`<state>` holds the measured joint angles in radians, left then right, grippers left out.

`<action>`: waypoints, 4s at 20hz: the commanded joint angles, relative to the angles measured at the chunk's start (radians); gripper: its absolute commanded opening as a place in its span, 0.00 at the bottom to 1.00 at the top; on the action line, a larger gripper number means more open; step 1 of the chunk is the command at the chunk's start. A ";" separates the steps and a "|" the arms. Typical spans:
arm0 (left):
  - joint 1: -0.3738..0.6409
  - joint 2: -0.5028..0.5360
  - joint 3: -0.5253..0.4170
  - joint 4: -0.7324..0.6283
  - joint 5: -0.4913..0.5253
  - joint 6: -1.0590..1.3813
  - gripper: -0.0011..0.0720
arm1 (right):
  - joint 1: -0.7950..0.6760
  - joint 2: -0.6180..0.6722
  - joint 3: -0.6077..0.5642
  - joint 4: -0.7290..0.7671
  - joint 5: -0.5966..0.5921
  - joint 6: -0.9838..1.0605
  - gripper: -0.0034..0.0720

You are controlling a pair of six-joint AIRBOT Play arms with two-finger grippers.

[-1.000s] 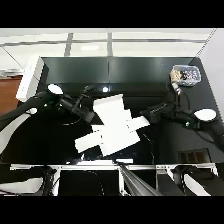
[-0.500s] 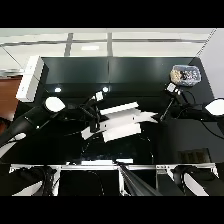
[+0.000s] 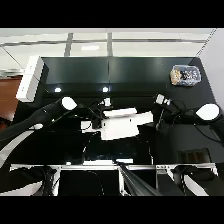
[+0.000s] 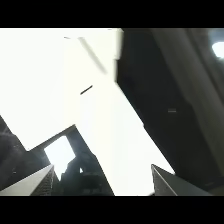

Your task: Fold the box and place the chain.

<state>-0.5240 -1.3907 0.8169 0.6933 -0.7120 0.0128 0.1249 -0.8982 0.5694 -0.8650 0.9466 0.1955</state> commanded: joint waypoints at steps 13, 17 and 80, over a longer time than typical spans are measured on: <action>-0.014 -0.036 0.026 0.013 -0.051 0.026 0.05 | 0.232 -0.111 -0.140 0.044 -0.192 -0.264 0.97; -0.015 -0.039 0.026 0.012 -0.021 0.026 0.05 | 0.295 -0.144 -0.140 0.052 -0.227 -0.287 0.97; 0.000 -0.099 0.053 -0.073 -0.113 0.176 0.05 | 0.157 -0.312 -0.043 0.291 -0.138 -0.488 0.97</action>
<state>-0.5240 -1.4887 0.8684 0.6205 -0.8249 0.1955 0.2867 -1.1980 0.5316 -0.5941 0.8043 -0.2741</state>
